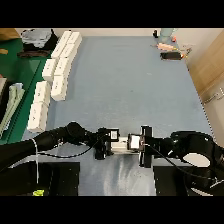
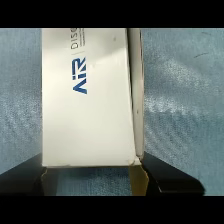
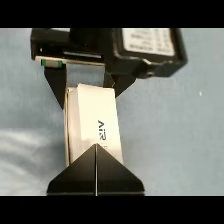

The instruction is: Fold the box.

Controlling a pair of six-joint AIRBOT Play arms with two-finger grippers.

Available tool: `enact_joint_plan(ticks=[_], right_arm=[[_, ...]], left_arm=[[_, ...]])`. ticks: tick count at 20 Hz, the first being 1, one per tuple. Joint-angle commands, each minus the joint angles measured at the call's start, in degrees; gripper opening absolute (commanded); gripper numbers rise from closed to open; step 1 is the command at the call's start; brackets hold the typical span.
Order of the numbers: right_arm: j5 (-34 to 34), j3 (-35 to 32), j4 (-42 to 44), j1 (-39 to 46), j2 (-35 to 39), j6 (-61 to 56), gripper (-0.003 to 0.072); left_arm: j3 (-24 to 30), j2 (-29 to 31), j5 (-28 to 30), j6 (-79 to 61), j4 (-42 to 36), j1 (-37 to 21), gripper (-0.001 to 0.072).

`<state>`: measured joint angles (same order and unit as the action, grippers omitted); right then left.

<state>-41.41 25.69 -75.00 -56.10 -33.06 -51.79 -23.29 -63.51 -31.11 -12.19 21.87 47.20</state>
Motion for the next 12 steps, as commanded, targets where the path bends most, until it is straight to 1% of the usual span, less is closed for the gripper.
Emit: enact_joint_plan(ticks=[1,3,4,5,6,12], right_arm=[[9.6,-4.2,9.9,-0.1,2.2,-10.6,0.0006],[21.9,-10.2,20.9,-0.3,4.0,-10.5,0.0006],[26.4,-12.5,24.1,-1.3,4.2,-10.1,0.0006],[29.5,-14.3,25.4,-2.3,4.2,-10.2,0.0006],[31.4,-15.9,25.8,-3.3,4.2,-10.4,0.0006],[33.4,-19.6,26.4,-4.3,4.1,-10.6,0.0006]], left_arm=[[0.0,0.0,0.0,0.0,0.0,0.0,0.0526],[0.0,0.0,0.0,0.0,0.0,0.0,0.0526],[0.0,0.0,0.0,0.0,0.0,0.0,0.0526],[0.0,0.0,0.0,0.0,0.0,0.0,0.0526],[0.0,0.0,0.0,0.0,0.0,0.0,0.0526],[0.0,0.0,0.0,0.0,0.0,0.0,0.0526]])
